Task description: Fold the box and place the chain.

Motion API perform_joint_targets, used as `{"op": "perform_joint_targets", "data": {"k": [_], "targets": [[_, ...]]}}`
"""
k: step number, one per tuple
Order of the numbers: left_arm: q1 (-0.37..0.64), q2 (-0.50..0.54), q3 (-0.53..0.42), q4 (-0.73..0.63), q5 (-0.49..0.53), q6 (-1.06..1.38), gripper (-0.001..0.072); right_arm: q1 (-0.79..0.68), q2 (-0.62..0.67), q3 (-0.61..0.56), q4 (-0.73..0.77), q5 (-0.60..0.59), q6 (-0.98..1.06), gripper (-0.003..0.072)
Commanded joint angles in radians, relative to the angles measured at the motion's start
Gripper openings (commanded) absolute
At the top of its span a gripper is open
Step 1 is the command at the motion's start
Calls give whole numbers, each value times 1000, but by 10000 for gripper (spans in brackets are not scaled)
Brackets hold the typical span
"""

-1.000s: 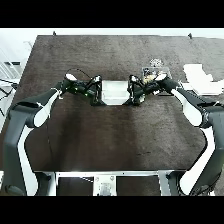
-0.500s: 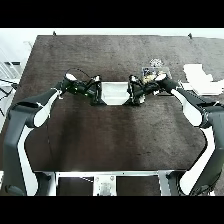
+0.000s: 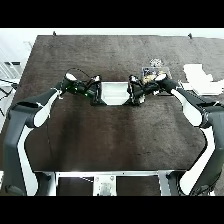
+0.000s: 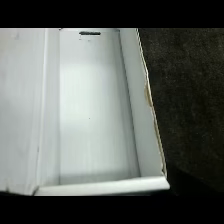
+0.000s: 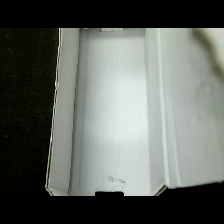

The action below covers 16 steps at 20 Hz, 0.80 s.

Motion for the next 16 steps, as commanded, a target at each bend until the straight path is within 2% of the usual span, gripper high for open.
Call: {"op": "perform_joint_targets", "data": {"k": [1,16], "targets": [[0,-1,0,9,1,-1,457,-1,0,0,0,0,0,584],[0,-1,0,30,1,-1,457,-1,0,0,42,0,0,584]]}}
